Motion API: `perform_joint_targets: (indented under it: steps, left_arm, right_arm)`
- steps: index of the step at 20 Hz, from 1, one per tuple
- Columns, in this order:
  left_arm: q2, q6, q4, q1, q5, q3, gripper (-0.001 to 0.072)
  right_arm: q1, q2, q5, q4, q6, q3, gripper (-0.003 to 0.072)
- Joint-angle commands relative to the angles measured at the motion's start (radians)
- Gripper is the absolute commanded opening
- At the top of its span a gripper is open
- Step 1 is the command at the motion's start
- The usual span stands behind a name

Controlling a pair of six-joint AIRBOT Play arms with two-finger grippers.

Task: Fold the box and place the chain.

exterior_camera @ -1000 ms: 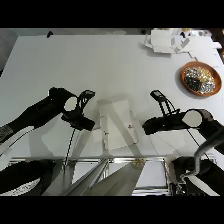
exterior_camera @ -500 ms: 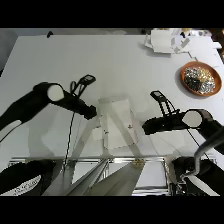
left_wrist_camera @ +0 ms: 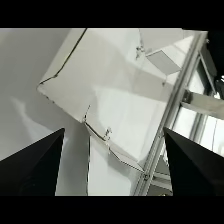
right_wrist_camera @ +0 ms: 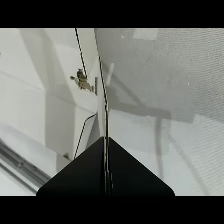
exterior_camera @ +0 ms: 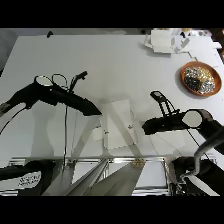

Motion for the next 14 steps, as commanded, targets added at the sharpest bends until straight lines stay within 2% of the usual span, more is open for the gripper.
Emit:
perform_joint_targets:
  steps: [1, 5, 8, 10, 12, 14]
  left_arm:
    - [-0.121, 0.073, -0.054, -0.04, -0.014, 0.0, 0.0694]
    - [-0.175, 0.157, -0.142, -0.106, 0.03, 0.0, 0.0691]
    - [-0.177, 0.195, -0.111, -0.137, 0.084, 0.0, 0.0678]
    - [-0.176, 0.222, -0.083, -0.13, 0.085, 0.0, 0.044]
    - [-0.176, 0.236, -0.048, -0.114, 0.078, 0.0, 0.0327]
    - [-0.176, 0.262, -0.005, -0.096, 0.068, 0.0, 0.0171]
  right_arm:
    - [0.001, 0.0, 0.0, 0.0, 0.0, 0.0, 0.0018]
    - [0.001, 0.0, 0.0, 0.0, 0.0, 0.0, 0.0018]
    - [0.001, 0.0, 0.0, 0.0, 0.0, 0.0, 0.0018]
    - [0.001, 0.0, 0.0, 0.0, 0.0, 0.0, 0.0018]
    - [0.001, 0.0, 0.0, 0.0, 0.0, 0.0, 0.0018]
    - [0.001, 0.0, 0.0, 0.0, 0.0, 0.0, 0.0018]
